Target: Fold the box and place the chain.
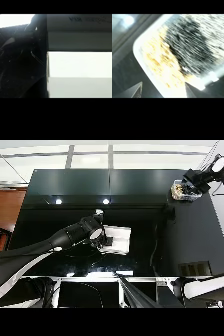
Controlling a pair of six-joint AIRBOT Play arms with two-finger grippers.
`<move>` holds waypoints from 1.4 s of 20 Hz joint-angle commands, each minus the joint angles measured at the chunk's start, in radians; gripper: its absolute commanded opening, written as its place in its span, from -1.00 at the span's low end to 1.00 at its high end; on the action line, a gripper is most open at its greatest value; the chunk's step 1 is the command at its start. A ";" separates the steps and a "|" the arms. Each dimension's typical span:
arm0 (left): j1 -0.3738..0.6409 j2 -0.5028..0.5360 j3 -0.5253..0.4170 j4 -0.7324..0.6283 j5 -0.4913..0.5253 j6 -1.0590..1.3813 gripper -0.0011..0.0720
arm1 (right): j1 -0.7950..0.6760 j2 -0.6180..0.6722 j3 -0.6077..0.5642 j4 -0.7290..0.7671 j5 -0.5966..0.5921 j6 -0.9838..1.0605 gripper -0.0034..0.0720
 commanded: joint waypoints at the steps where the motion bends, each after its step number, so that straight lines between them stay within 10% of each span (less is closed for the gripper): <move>1: 0.000 0.000 0.000 0.000 0.001 0.000 -0.90 | -0.010 -0.137 0.126 0.070 0.018 0.008 0.57; 12: 0.000 0.000 0.000 0.000 0.001 0.000 -0.90 | -0.010 -0.198 0.126 0.058 0.010 0.008 0.57; 16: 0.000 0.000 0.000 0.000 0.001 0.000 -0.90 | -0.009 -0.205 0.126 0.059 0.011 0.006 0.18; 19: 0.000 0.000 0.000 0.000 0.001 0.000 -0.90 | -0.010 -0.203 0.132 0.104 0.034 -0.083 -0.89; 28: 0.000 0.000 0.000 0.000 0.001 0.000 -0.90 | -0.049 0.079 0.135 0.103 0.127 -0.271 -0.89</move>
